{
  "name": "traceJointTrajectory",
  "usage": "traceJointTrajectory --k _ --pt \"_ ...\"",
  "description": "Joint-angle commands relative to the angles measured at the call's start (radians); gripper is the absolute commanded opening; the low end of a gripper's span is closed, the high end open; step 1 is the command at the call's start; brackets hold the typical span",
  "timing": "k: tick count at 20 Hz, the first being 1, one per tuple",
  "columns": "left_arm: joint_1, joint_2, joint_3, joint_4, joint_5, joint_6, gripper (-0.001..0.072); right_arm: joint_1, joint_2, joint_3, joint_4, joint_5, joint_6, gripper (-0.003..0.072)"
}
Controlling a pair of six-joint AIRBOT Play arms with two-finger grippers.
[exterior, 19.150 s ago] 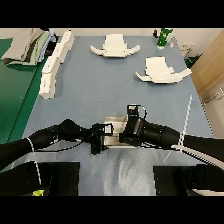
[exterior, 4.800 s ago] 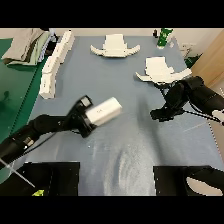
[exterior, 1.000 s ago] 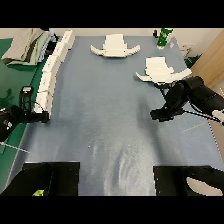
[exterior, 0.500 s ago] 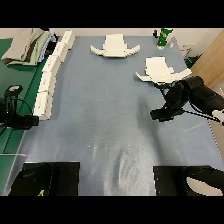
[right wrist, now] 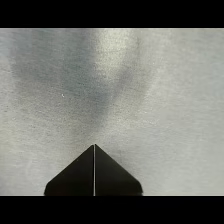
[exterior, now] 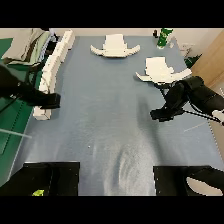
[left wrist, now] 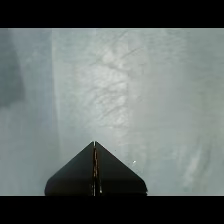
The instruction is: Fold the box.
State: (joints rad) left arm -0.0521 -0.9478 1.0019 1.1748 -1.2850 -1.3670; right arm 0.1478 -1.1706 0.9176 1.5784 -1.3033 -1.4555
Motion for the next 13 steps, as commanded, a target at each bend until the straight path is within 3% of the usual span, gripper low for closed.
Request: traceJointTrajectory --k 1,6,13 --pt "-0.109 -0.173 0.123 -0.032 0.087 -0.041 0.0014 -0.001 -0.001 0.001 0.000 0.000 0.000 0.0008" --pt "-0.186 -0.299 0.148 -0.032 0.142 -0.037 0.0015 -0.001 -0.001 0.001 0.000 0.000 0.000 0.0008" --pt "-0.204 -0.317 0.148 -0.032 0.143 -0.037 0.0014 -0.001 -0.001 0.001 0.000 0.000 0.000 0.0008"
